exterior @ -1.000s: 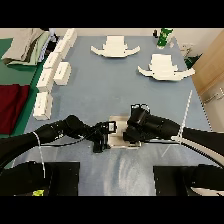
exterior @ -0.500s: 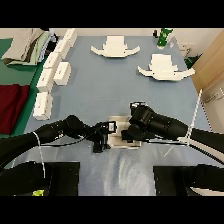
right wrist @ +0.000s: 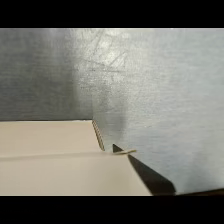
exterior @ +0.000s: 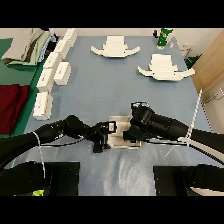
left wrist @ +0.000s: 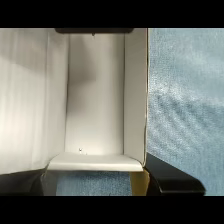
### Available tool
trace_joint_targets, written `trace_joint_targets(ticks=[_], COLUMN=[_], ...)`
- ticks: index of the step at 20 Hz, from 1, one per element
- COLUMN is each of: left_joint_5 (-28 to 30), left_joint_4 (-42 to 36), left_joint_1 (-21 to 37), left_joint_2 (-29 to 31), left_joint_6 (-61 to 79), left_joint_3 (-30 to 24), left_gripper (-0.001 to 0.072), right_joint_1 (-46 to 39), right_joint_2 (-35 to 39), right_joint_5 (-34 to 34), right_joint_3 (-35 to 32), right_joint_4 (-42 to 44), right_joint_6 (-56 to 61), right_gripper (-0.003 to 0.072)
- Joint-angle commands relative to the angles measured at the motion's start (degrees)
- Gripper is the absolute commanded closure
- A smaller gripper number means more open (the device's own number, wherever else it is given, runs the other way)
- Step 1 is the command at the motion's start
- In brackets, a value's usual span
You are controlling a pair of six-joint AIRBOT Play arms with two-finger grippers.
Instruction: Fold the box.
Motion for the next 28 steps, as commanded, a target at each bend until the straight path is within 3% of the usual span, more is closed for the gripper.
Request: trace_joint_targets(ticks=[1,2,7,8,9,10,15,20,21,23,24,28], left_joint_5=[0.00,0.02,0.00,0.02,0.02,0.02,0.00,0.00,0.00,0.02,0.02,0.02], left_joint_4=[0.02,0.02,0.02,0.02,0.02,0.02,0.02,0.02,0.02,0.02,0.02,0.02], left_joint_1=[0.02,0.02,0.02,0.02,0.02,0.02,0.02,0.02,0.02,0.02,0.02,0.02], left_joint_2=[0.00,0.02,0.00,0.02,0.00,0.00,0.00,0.00,0.02,0.00,0.00,0.02], left_joint_6=[0.02,0.02,0.02,0.02,0.02,0.02,0.02,0.02,0.02,0.02,0.02,0.02], left_joint_3=[0.04,0.04,0.04,0.04,0.04,0.04,0.04,0.04,0.04,0.04,0.04,0.04], left_gripper=[0.0172,0.0172,0.0172,0.0172,0.0172,0.0172,0.0172,0.0172,0.0172,0.0172,0.0172,0.0172], right_joint_1=[0.02,0.02,0.02,0.02,0.02,0.02,0.02,-0.02,-0.09,-1.97,-3.93,-16.70], right_joint_2=[-0.07,-0.07,-0.04,0.02,0.07,0.17,3.43,13.25,15.37,18.69,19.52,19.21], right_joint_5=[0.11,0.42,1.53,1.40,1.22,1.20,0.98,-2.05,-2.25,-3.50,-4.76,-4.76], right_joint_3=[-0.66,-0.66,-0.66,-0.63,-0.59,-0.59,-0.59,-0.59,-0.59,-0.61,-0.61,-2.10], right_joint_4=[1.57,2.43,3.04,3.13,3.45,3.61,3.65,1.38,0.96,0.13,-0.74,-0.26], right_joint_6=[-0.02,-0.63,-1.62,-1.73,-2.10,-2.43,-2.43,-2.38,-2.40,-3.93,-5.14,-12.61], right_gripper=[0.0540,0.0664,0.0683,0.0612,0.0409,0.0269,0.0266,0.0268,0.0306,0.0636,0.0683,0.0684])
